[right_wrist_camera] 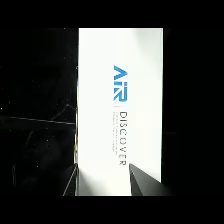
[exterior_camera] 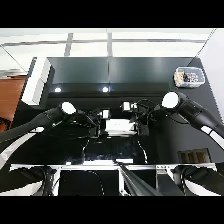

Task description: Fold the box and place the chain.

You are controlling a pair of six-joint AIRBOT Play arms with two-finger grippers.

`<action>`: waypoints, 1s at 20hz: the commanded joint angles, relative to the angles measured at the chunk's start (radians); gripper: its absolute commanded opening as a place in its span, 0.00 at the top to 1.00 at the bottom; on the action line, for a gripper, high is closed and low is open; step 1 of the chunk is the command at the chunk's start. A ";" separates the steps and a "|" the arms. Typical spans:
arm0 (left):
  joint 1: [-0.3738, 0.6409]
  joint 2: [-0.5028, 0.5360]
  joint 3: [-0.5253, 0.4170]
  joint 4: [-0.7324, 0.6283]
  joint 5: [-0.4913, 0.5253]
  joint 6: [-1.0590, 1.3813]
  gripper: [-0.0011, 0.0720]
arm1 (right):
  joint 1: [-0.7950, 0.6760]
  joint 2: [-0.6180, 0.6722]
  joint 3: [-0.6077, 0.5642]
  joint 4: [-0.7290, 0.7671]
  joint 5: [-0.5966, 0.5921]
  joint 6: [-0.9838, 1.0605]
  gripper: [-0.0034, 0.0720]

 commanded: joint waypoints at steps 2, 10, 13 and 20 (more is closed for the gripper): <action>0.000 0.000 0.001 -0.001 0.003 -0.001 0.59 | 0.000 0.010 -0.006 -0.007 0.001 0.010 0.45; 0.000 0.000 0.001 -0.001 0.003 -0.001 0.59 | -0.134 0.087 -0.044 0.131 0.293 0.399 0.88; 0.000 0.000 0.001 -0.001 0.002 -0.001 0.59 | -0.201 0.087 -0.115 0.339 0.288 0.426 0.93; 0.000 0.000 0.001 0.000 0.002 -0.001 0.59 | -0.137 0.034 -0.183 0.539 -0.120 0.731 0.93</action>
